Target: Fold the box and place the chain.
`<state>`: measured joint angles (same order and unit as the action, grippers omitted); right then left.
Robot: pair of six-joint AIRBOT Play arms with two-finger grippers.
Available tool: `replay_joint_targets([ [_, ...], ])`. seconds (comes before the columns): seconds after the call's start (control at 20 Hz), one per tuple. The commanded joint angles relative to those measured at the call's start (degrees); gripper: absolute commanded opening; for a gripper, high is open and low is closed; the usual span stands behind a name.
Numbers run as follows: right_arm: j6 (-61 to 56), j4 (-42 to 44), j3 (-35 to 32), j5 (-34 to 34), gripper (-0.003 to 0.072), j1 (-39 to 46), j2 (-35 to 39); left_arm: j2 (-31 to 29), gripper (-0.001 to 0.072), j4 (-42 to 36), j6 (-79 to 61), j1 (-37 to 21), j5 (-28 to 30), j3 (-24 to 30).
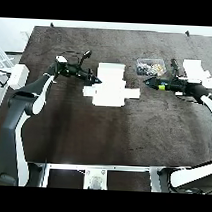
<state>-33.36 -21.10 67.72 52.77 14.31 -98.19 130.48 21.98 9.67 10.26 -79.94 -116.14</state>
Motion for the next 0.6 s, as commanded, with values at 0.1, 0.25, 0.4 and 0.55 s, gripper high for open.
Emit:
replay_joint_targets([
  [0.1,1.1,1.4,0.0,0.8,0.031,2.1,0.2,-4.6,0.0012,-1.4,-14.3,0.0,4.3,9.1],
  [0.25,1.1,1.4,0.0,0.9,0.0305,2.1,0.2,-8.4,0.0012,-5.4,-23.6,0.1,10.1,17.3],
  [0.4,1.8,1.4,0.0,0.9,0.0305,2.1,0.2,-8.9,0.0012,-7.9,-30.0,0.7,13.2,22.1],
  [0.55,2.6,1.4,0.0,1.6,0.0305,2.1,0.2,-8.7,0.0012,-7.9,-33.0,1.1,14.7,24.0],
])
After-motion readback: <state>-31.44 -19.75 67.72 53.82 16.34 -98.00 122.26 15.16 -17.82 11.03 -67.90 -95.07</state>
